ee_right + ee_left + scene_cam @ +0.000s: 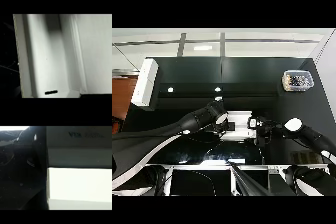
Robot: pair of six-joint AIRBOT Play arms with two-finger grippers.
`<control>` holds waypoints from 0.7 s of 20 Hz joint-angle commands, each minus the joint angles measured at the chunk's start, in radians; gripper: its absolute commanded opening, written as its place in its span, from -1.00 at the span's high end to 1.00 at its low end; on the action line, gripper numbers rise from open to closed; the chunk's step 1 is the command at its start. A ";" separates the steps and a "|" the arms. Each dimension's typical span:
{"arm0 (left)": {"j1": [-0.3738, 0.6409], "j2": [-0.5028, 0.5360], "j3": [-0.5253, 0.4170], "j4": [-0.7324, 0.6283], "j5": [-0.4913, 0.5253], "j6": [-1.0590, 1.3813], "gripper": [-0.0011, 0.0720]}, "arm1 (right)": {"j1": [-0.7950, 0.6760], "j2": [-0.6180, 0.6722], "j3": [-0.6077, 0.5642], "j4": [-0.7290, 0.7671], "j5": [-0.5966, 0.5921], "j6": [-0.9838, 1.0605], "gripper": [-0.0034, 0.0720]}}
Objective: Fold the box and place the chain.
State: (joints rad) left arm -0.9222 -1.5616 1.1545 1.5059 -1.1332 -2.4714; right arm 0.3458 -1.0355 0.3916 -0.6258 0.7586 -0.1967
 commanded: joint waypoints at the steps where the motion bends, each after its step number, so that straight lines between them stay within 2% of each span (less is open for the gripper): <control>1: 0.000 -0.001 0.001 0.000 -0.002 0.003 0.88 | 0.000 0.076 0.013 -0.080 0.012 0.066 -0.98; 5: 0.000 -0.001 0.001 -0.005 -0.006 0.003 0.88 | 0.000 0.105 0.021 -0.251 0.033 0.119 -0.96; 12: 0.000 -0.001 0.001 -0.005 -0.003 0.003 0.88 | 0.003 0.102 0.021 -0.259 0.067 0.112 -0.93; 13: 0.000 -0.001 0.001 -0.005 -0.003 0.003 0.88 | 0.003 0.102 0.021 -0.245 0.066 0.100 -0.47; 14: 0.000 -0.001 0.001 -0.005 -0.003 0.003 0.88 | 0.003 0.100 0.021 -0.230 0.061 0.091 -0.25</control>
State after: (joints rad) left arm -0.9222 -1.5616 1.1545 1.5028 -1.1370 -2.4680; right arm 0.3481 -0.9352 0.4126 -0.8700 0.8192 -0.0872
